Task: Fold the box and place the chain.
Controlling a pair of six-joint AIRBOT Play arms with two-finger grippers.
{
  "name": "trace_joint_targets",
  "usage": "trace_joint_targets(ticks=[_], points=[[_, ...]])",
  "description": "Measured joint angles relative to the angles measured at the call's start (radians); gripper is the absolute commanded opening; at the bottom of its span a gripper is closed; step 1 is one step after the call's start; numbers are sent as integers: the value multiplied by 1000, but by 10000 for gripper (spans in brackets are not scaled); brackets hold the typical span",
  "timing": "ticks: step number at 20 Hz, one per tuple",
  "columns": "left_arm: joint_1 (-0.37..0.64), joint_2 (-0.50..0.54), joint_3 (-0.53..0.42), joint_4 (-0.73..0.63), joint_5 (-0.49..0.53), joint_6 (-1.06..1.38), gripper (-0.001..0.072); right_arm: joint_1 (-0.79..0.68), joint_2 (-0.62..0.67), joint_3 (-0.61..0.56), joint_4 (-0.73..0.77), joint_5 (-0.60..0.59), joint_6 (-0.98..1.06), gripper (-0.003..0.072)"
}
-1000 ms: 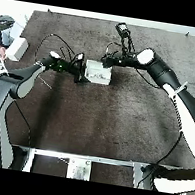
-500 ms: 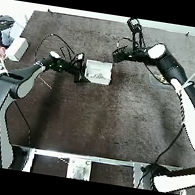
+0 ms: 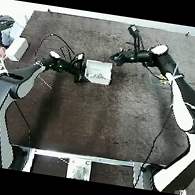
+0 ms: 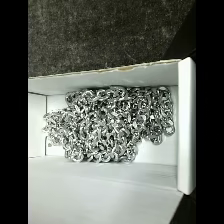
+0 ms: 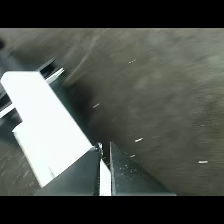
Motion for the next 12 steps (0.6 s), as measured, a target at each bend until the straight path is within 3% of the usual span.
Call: trace_joint_targets(ticks=[3,4,7,8,12], points=[[0,0,0,0,0,0,491,-5,-39,18,20,71,-48,82],[0,0,0,0,0,0,491,-4,-45,21,25,97,-68,132],[0,0,0,0,0,0,492,1,-55,25,32,172,-137,135],[0,0,0,0,0,0,492,5,-56,26,32,195,-159,249],[0,0,0,0,0,0,492,32,-59,27,27,243,-242,254]])
